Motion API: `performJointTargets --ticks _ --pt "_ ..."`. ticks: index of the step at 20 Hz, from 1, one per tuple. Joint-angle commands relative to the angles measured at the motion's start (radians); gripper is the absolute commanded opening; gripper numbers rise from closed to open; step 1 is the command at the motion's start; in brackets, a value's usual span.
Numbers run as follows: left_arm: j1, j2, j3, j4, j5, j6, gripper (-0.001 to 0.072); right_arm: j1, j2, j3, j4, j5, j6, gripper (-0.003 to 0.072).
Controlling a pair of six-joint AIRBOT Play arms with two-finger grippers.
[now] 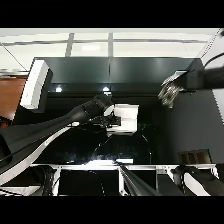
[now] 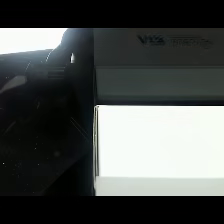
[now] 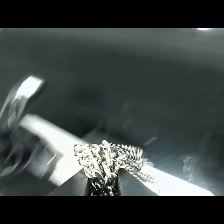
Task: Fold the box and place the chain.
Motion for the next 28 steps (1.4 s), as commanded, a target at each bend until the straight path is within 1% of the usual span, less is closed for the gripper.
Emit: performJointTargets --ticks 1,5,6,8,12,15,18,21,22,24,26,28 --pt "0.001 0.000 0.000 0.000 0.009 -0.001 0.0026 0.085 0.027 -0.138 0.101 0.090 -0.009 0.0011" --pt "0.001 0.000 0.000 0.000 0.008 -0.001 0.0026 0.159 0.026 -0.237 0.143 0.091 -0.008 0.0010" --pt "0.001 0.000 0.000 0.000 0.009 -0.001 0.0026 0.170 0.026 -0.251 0.178 0.080 -0.009 0.0011" --pt "0.001 0.000 0.000 0.000 0.009 -0.001 0.0026 0.196 0.026 -0.272 0.234 0.025 -0.009 0.0010" --pt "0.001 0.000 0.000 0.000 0.008 -0.001 0.0026 0.256 0.023 -0.272 0.267 -0.042 -0.008 0.0010" --pt "0.001 0.000 0.000 0.000 0.009 -0.001 0.0026 0.285 0.020 -0.274 0.265 -0.137 -0.008 0.0011" --pt "0.001 0.000 0.000 0.000 0.009 -0.001 0.0026 0.301 -0.019 -0.286 0.222 -0.200 -0.004 0.0011" --pt "0.001 0.000 0.000 0.000 0.010 -0.001 0.0026 0.334 -0.087 -0.323 0.157 -0.238 0.003 0.0010" --pt "0.001 0.000 0.000 0.000 0.009 -0.001 0.0026 0.354 -0.110 -0.339 0.141 -0.270 0.003 0.0010" --pt "0.001 0.000 0.000 0.000 0.010 -0.001 0.0026 0.388 -0.148 -0.347 0.062 -0.333 0.042 0.0010" --pt "0.001 0.000 0.000 0.000 0.010 -0.001 0.0026 0.404 -0.166 -0.347 0.014 -0.378 0.075 0.0011" --pt "0.001 0.000 0.000 0.000 0.010 -0.001 0.0026 0.408 -0.168 -0.347 0.016 -0.384 0.079 0.0012"
